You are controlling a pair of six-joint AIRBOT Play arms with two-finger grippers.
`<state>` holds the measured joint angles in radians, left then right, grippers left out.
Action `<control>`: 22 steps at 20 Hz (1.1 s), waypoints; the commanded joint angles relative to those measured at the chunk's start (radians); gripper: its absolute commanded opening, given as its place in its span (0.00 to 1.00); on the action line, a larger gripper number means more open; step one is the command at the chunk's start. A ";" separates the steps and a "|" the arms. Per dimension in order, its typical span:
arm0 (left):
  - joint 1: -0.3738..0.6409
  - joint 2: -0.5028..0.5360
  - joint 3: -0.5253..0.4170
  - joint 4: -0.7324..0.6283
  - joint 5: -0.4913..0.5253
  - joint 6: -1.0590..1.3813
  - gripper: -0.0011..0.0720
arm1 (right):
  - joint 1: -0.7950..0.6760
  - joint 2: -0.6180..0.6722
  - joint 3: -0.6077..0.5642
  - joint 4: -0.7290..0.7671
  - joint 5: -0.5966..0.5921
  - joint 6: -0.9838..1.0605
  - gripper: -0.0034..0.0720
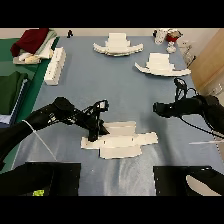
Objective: Fold the box.
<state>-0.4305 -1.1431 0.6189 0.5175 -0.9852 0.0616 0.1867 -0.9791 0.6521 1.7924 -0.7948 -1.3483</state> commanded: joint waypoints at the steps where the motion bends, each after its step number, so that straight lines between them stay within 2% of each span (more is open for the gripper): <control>1: 0.000 -0.001 0.000 0.005 -0.011 -0.003 0.04 | 0.016 0.006 0.001 0.023 -0.083 -0.027 0.05; 6: 0.000 -0.001 0.000 0.005 -0.010 -0.002 0.04 | 0.217 0.104 0.001 0.029 -0.328 -0.041 0.05; 9: 0.000 -0.001 0.000 0.005 -0.010 -0.002 0.04 | 0.401 0.202 0.001 0.023 -0.444 0.065 0.04; 12: 0.000 -0.001 0.000 0.005 -0.011 -0.002 0.04 | 0.644 0.264 -0.006 0.025 -0.470 0.085 0.05; 14: 0.000 -0.001 0.000 0.005 -0.011 -0.002 0.04 | 0.834 0.258 -0.023 0.008 -0.459 0.084 0.05; 15: 0.000 -0.001 0.000 0.005 -0.011 -0.002 0.04 | 0.927 0.242 -0.034 -0.025 -0.435 0.084 0.09; 17: 0.000 -0.001 0.000 0.005 -0.010 -0.002 0.04 | 1.068 0.184 -0.046 -0.170 -0.359 0.079 0.92; 18: 0.000 -0.001 0.000 0.005 -0.010 -0.002 0.04 | 1.112 0.145 -0.046 -0.263 -0.327 0.079 1.00; 20: 0.000 -0.001 0.000 0.005 -0.011 -0.002 0.04 | 1.149 0.057 -0.046 -0.411 -0.285 0.079 1.00; 22: 0.000 -0.001 0.000 0.005 -0.010 -0.002 0.04 | 1.149 -0.021 -0.046 -0.456 -0.272 0.078 1.00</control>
<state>-0.4305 -1.1431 0.6189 0.5220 -0.9955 0.0597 1.2705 -0.9035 0.6098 1.4956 -1.1172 -1.2716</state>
